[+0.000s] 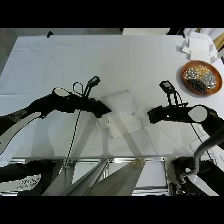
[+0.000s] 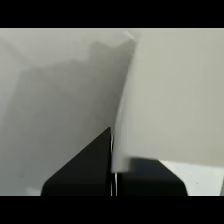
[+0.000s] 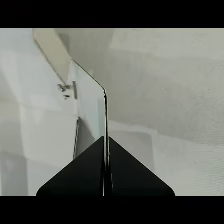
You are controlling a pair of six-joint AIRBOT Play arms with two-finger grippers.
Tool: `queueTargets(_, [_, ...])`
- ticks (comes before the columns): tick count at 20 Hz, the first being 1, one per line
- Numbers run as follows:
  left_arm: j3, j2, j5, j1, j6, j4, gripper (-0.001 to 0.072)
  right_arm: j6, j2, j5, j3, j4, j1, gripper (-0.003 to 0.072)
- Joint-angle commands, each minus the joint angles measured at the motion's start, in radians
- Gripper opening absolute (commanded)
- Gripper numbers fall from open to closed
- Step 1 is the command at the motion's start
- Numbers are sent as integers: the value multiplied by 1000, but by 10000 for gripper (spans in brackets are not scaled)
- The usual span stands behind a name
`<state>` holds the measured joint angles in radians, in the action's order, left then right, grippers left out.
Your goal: Fold the box and place the chain.
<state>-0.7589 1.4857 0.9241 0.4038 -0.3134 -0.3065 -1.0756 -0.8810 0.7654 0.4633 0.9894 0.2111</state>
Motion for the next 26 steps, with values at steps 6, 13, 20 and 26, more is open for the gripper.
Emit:
queueTargets(6, [-33, 1, 1, 0, 85, -85, 4, -19, 1, 69, 2, 1, 1, 245])
queueTargets(13, [-167, 1, 82, 9, 246, -189, 6, -27, 36, 227, 88, 113, 0, 416])
queueTargets(20, [-167, 2, 58, 104, 475, -234, 9, -29, 203, 325, 122, 147, -2, 414])
queueTargets(26, [-167, 28, 15, 130, 512, -229, 7, -53, 233, 327, 122, 148, -1, 411])
